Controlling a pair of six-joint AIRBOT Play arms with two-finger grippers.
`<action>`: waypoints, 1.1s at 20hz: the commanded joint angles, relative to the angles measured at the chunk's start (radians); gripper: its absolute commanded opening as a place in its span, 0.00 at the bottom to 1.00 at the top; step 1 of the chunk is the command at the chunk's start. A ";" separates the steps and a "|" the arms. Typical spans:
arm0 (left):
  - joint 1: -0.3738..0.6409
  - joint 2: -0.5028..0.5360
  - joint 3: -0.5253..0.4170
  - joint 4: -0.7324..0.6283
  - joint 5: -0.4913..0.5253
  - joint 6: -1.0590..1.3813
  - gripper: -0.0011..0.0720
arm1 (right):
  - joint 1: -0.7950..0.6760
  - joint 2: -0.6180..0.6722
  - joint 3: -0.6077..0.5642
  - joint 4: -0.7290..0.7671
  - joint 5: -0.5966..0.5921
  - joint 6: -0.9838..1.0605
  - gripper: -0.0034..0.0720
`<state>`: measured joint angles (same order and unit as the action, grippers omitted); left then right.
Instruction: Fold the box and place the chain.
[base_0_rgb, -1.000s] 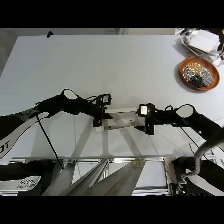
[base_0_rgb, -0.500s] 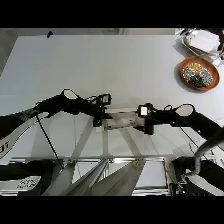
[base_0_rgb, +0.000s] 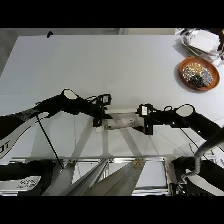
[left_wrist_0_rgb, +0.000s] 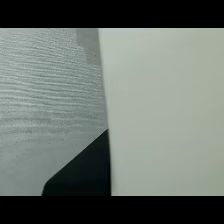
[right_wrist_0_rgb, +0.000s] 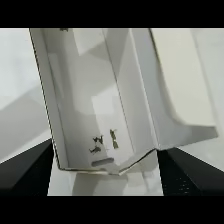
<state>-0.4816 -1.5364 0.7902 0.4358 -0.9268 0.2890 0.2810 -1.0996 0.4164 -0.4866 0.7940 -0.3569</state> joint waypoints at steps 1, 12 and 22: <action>0.000 0.000 0.000 -0.001 0.003 0.000 0.03 | 0.004 -0.001 -0.018 -0.001 0.012 0.001 0.92; 0.000 0.000 0.000 -0.001 0.003 0.000 0.03 | 0.029 -0.077 -0.027 0.002 -0.003 -0.018 0.91; 0.000 0.000 0.000 -0.001 0.003 0.000 0.03 | 0.029 -0.098 -0.026 0.032 -0.029 -0.103 0.89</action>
<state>-0.4820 -1.5364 0.7898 0.4347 -0.9245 0.2886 0.3096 -1.1946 0.3901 -0.4633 0.7719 -0.4301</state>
